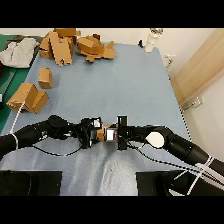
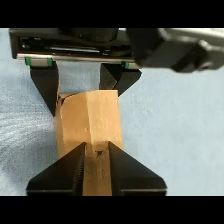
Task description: Fold the box.
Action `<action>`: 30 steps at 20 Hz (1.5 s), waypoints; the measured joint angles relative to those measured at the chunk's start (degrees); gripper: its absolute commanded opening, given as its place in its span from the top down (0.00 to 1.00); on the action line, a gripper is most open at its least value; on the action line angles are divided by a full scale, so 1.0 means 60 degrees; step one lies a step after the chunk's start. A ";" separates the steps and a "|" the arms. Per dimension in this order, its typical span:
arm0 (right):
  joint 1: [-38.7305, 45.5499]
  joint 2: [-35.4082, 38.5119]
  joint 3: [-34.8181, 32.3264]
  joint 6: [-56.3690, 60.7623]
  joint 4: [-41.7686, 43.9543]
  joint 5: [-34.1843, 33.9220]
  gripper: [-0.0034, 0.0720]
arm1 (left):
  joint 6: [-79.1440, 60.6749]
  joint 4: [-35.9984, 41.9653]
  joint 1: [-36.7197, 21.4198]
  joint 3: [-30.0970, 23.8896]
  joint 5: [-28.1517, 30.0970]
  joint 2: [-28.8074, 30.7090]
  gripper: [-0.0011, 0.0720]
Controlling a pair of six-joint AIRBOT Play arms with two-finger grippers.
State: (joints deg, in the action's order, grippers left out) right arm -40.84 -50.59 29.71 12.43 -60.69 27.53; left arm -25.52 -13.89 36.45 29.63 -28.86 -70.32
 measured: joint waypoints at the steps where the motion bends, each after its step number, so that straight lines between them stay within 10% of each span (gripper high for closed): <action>1: 0.0004 0.0022 0.0004 0.0000 -0.0004 -0.0044 0.75 | -0.0015 -0.0033 0.0000 0.0000 -0.0044 0.0000 0.34; 15: 0.0004 0.0000 0.0000 0.0295 0.0015 0.0951 0.75 | -0.0007 -0.0015 0.0000 0.0000 -0.0073 0.0004 0.34; 18: 0.0004 -0.0157 -0.0007 0.0448 0.0026 0.1195 0.36 | -0.0004 -0.0007 0.0000 0.0000 -0.0073 0.0004 0.34; 24: 0.0036 0.0288 0.0211 0.2342 -0.0033 0.1304 0.35 | -0.0022 -0.0007 0.0000 0.0000 -0.0058 0.0004 0.34; 25: 0.0025 0.0590 0.0284 0.2943 -0.0025 0.1362 0.36 | -0.0022 -0.0007 0.0000 0.0000 -0.0055 0.0004 0.34; 28: 0.0113 0.1818 0.0415 0.5424 -0.0135 0.1392 0.95 | -0.0007 -0.0007 0.0000 0.0000 -0.0051 0.0004 0.34; 30: 0.0321 0.2495 0.0412 0.8142 -0.0543 0.1443 0.96 | -0.0007 -0.0007 0.0000 0.0000 -0.0044 0.0004 0.34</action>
State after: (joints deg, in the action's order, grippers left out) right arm -38.92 -35.62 32.18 61.28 -63.94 36.18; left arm -25.56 -13.93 36.45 29.63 -29.12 -70.30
